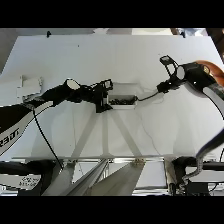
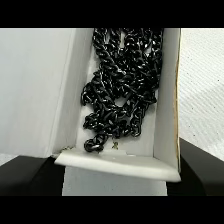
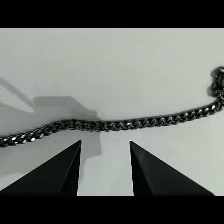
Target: Fold the box and place the chain.
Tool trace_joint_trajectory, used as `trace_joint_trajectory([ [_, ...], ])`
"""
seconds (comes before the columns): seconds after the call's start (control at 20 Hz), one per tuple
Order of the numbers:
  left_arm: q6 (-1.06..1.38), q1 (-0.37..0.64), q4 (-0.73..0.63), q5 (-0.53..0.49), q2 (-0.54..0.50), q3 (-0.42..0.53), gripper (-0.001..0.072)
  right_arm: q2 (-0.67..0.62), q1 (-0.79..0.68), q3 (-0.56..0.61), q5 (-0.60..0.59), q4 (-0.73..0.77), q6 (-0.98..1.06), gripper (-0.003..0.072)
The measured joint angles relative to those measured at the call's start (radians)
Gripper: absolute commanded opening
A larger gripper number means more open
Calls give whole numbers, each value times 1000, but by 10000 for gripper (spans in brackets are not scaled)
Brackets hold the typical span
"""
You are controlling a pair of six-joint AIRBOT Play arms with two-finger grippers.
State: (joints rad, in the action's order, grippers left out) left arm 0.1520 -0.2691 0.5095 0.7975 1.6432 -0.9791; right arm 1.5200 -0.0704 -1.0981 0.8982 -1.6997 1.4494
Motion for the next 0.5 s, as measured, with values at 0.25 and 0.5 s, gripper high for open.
trace_joint_trajectory([
  [0.25, 0, 0, 0, 0, 0, 0, 236, 45, -2, 0, 3, 1, 37, 407],
  [0.5, 0, 0, 0, 0, 0, 0, 236, 73, 2, -2, 9, 11, 72, 175],
])
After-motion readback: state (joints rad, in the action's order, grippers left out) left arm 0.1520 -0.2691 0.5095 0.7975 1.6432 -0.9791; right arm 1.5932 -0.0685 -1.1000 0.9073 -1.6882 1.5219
